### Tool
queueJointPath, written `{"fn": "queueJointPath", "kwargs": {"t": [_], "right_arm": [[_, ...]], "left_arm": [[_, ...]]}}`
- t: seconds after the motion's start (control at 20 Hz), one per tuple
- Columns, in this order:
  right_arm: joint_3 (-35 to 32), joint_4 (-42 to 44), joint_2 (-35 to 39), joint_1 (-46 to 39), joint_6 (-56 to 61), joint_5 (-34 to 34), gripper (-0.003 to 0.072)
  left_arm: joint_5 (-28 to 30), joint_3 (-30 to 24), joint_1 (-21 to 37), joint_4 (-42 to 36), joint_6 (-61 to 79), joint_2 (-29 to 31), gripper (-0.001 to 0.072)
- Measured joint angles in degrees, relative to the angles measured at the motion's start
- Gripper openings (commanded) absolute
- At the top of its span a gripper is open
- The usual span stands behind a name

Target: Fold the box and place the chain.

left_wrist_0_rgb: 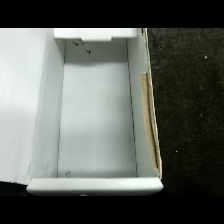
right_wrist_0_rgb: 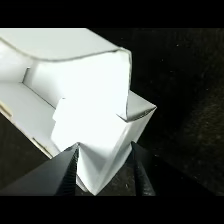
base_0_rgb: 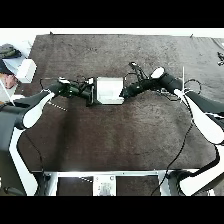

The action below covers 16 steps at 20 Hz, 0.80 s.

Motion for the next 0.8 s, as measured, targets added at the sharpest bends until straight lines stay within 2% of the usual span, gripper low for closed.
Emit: {"fn": "queueJointPath", "kwargs": {"t": [0.45,0.8], "right_arm": [[2.9,-14.6,0.0,5.6,14.2,-3.0,0.0390],[10.1,-24.9,-3.3,7.8,24.4,2.0,0.0390]], "left_arm": [[0.0,0.0,0.0,0.0,-0.2,0.0,0.0284],[0.0,0.0,0.0,0.0,-0.2,0.0,0.0285]]}}
